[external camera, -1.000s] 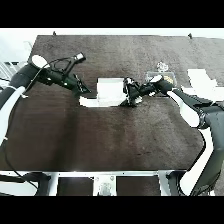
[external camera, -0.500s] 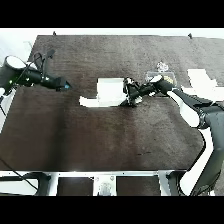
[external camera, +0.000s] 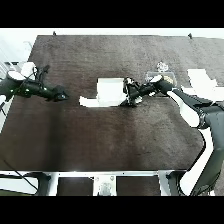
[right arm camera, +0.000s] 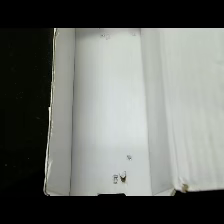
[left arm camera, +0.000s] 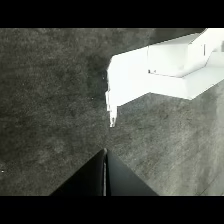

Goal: Fold the box and place the chain.

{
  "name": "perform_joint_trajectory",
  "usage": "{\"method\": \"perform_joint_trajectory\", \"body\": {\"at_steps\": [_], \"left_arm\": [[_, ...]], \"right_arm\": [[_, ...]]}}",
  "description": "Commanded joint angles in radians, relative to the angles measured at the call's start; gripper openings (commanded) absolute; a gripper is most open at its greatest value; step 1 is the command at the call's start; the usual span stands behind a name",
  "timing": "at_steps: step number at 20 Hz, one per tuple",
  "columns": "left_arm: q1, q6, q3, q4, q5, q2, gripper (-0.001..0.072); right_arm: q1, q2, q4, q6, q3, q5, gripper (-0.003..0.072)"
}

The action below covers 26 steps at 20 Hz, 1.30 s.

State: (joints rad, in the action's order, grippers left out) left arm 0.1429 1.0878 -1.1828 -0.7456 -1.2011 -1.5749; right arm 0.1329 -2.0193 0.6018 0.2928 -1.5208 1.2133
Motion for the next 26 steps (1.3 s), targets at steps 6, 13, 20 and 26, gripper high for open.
{"method": "perform_joint_trajectory", "body": {"at_steps": [6,13,20,26], "left_arm": [[-0.103,-0.057,0.009,0.065,0.109,-0.115,0.0014],[-0.122,-0.03,0.009,0.066,0.174,-0.143,0.0014],[-0.2,-0.031,0.007,0.109,0.221,-0.19,0.0014],[-0.252,-0.05,0.007,0.167,0.272,-0.192,0.0014]], "right_arm": [[0.001,0.0,0.0,0.0,0.0,0.0,0.0557],[0.001,0.0,0.0,0.0,0.0,0.0,0.0557],[0.001,0.0,0.0,0.0,0.0,0.0,0.0557],[0.001,0.0,0.0,0.0,0.0,0.0,0.0557]]}}
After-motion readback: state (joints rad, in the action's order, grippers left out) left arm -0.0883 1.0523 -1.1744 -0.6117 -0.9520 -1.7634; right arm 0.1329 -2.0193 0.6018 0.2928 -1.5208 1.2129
